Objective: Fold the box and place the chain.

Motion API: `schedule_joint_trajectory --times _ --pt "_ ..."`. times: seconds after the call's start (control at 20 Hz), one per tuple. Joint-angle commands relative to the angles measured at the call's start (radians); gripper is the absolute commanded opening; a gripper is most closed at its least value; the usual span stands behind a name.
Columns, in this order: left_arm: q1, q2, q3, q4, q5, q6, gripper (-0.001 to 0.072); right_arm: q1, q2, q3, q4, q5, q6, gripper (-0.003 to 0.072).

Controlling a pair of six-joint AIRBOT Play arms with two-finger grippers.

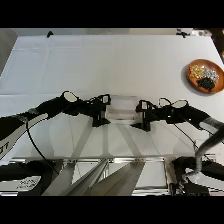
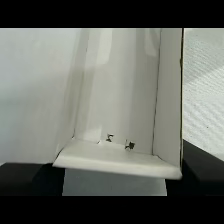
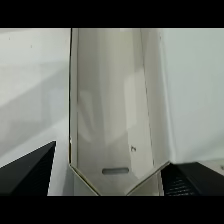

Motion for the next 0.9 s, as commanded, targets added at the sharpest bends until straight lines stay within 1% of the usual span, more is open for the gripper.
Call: schedule_joint_trajectory --times 0.0,0.15,0.3,0.4,0.45,0.5,0.55,0.6,0.65,0.7,0.75,0.85 --pt "0.001 0.000 0.000 0.002 0.000 0.002 0.0254 0.000 0.053 0.001 -0.182 -0.068 0.190 0.0718" --pt "0.001 0.000 0.000 0.002 0.000 0.002 0.0254 -0.001 0.154 0.001 -0.361 -0.105 0.361 0.0713" --pt "0.001 0.000 0.000 0.002 0.000 0.002 0.0254 -0.001 0.282 0.002 -0.546 -0.106 0.549 0.0698" --pt "0.001 0.000 0.000 0.002 0.000 0.002 0.0254 0.000 0.378 0.002 -0.581 -0.087 0.626 0.0668" --pt "0.001 0.000 0.000 0.002 0.000 0.002 0.0254 0.000 0.418 0.002 -0.551 -0.080 0.643 0.0624" --pt "0.001 0.000 0.000 0.002 0.000 0.002 0.0254 0.000 0.452 0.002 -0.480 -0.060 0.637 0.0457" --pt "0.001 0.000 0.000 0.002 0.000 0.002 0.0254 0.000 0.477 0.002 -0.379 -0.019 0.599 0.0200" --pt "0.001 0.000 0.000 0.002 0.000 0.002 0.0254 0.000 0.491 0.002 -0.286 0.039 0.520 0.0015" --pt "0.001 0.000 0.000 0.002 0.000 0.002 0.0254 0.000 0.492 0.002 -0.209 0.079 0.448 0.0010" --pt "0.001 0.000 0.000 0.002 0.000 0.002 0.0254 0.000 0.490 0.001 -0.127 0.089 0.401 0.0009" --pt "0.001 0.000 0.000 0.002 0.000 0.002 0.0254 0.001 0.490 0.002 -0.059 0.080 0.356 0.0009" --pt "0.001 0.000 0.000 0.002 0.000 0.002 0.0254 0.001 0.488 0.001 0.092 0.020 0.244 0.0009"
